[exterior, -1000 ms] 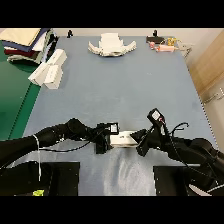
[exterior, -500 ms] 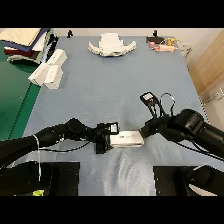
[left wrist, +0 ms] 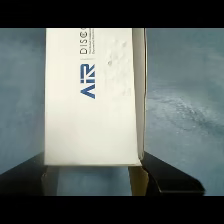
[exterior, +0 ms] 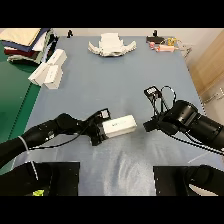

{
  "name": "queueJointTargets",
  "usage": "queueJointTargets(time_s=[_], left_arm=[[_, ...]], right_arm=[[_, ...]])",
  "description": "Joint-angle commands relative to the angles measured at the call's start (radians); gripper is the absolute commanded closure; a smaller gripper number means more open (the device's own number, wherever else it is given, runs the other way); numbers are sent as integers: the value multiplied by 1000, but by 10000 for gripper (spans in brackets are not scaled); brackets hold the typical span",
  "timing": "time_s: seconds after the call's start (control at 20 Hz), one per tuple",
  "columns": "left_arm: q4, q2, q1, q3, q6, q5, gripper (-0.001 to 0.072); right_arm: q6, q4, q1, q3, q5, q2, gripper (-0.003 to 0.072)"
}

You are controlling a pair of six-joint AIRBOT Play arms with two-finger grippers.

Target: Fold the box.

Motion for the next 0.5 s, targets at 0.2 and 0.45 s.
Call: queueJointTargets(time_s=[0.2,0.45], left_arm=[[410,254,405,2,-513,-225,322],[499,339,727,2,-649,-332,322]], right_arm=[[10,-10,0,4,-14,-3,682],[10,-10,0,4,-14,-3,682]])
